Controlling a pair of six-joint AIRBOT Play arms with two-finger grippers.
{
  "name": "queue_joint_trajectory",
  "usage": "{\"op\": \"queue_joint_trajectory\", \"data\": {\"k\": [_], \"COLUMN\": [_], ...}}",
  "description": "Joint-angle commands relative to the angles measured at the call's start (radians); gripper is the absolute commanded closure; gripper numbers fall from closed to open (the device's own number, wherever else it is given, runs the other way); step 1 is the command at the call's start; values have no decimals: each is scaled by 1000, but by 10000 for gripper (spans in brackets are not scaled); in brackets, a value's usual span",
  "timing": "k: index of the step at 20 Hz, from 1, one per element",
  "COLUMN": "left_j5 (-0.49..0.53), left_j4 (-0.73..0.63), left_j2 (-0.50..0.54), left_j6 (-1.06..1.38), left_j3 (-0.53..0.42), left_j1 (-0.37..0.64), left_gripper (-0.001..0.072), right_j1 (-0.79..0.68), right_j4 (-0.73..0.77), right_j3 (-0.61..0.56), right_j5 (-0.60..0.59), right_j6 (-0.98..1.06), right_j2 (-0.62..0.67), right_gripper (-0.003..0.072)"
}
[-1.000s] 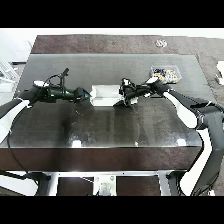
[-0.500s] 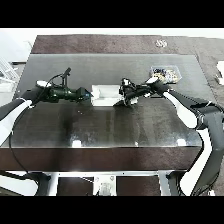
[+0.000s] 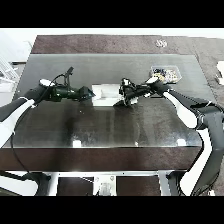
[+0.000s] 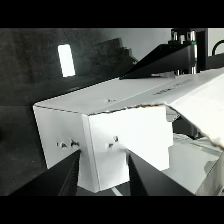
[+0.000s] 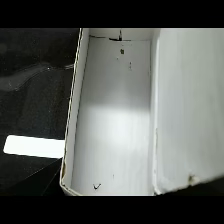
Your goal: Fold the box and place the chain.
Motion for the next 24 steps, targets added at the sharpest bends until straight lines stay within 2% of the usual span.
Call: {"op": "queue_joint_trajectory", "data": {"k": [1,4,12,19,24], "left_j5": [10,17,55,65,68], "left_j4": [92,169,206,352,360], "left_j2": [1,1,1,0,-12], "left_j6": [-115,-200,-267,-388,-410], "left_j3": [29,51,54,124,126], "left_j1": [-19,-34,-60,-105,-115], "left_gripper": [358,357,358,358,358], "right_j1": [-1,-1,-1,-1,-1], "right_j4": [0,0,0,0,0], "right_j3": [0,0,0,0,0], "right_j5": [0,0,0,0,0], "right_j6": [0,0,0,0,0], "right_j2": [0,0,0,0,0], "right_gripper": [218,217,217,217,217]}}
